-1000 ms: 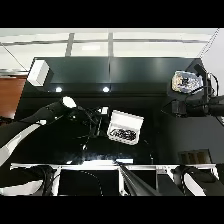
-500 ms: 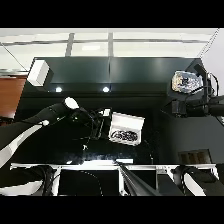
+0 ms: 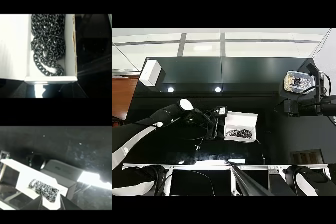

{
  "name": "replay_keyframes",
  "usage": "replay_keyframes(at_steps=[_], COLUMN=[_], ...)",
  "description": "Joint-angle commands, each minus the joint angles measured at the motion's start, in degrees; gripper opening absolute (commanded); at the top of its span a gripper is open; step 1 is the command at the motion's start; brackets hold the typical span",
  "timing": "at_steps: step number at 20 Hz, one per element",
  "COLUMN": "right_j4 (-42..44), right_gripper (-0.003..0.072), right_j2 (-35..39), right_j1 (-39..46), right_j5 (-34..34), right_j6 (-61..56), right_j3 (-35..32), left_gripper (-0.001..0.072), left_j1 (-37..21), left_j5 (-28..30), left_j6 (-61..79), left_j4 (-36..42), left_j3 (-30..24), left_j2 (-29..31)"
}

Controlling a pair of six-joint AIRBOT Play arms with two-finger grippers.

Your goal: Fold the box and place the chain.

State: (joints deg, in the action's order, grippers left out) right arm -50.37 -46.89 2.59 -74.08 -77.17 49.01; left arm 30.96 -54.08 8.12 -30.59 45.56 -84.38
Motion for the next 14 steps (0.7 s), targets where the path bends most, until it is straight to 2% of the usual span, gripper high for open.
replay_keyframes(at_steps=[1, 4, 7, 8, 9, 11, 14], right_j4=[-2.69, -6.91, -6.91, -6.71, -6.64, -5.03, 0.28], right_gripper=[0.0262, 0.0263, 0.0277, 0.0480, 0.0720, 0.0720, 0.0720], right_j2=[-0.22, -2.45, -6.84, -9.09, -11.43, -16.11, -20.26], right_j1=[-0.50, -3.02, -5.55, -6.38, -7.23, -9.40, -12.85], right_j5=[2.23, 5.84, 13.14, 15.72, 17.38, 20.63, 22.77], right_j6=[-0.02, -0.48, -0.46, -0.46, 0.13, 7.30, 28.92], right_j3=[0.00, 0.02, 0.02, 0.02, 0.02, 0.02, 0.02], left_gripper=[0.0426, 0.0426, 0.0426, 0.0426, 0.0426, 0.0427, 0.0426], left_j1=[0.02, 0.02, 0.02, 0.02, 0.02, 0.02, 0.02], left_j5=[3.06, 4.61, 4.57, 4.52, 4.50, 4.50, 4.50], left_j6=[-1.07, -1.05, -1.07, -1.05, -1.05, -1.05, -1.05], left_j4=[-0.48, -0.46, -0.46, -0.46, -0.48, -0.48, -0.48], left_j3=[0.02, 0.04, 0.04, 0.04, 0.04, 0.04, 0.04], left_j2=[-0.04, -0.04, -0.04, -0.04, -0.04, -0.04, -0.04])
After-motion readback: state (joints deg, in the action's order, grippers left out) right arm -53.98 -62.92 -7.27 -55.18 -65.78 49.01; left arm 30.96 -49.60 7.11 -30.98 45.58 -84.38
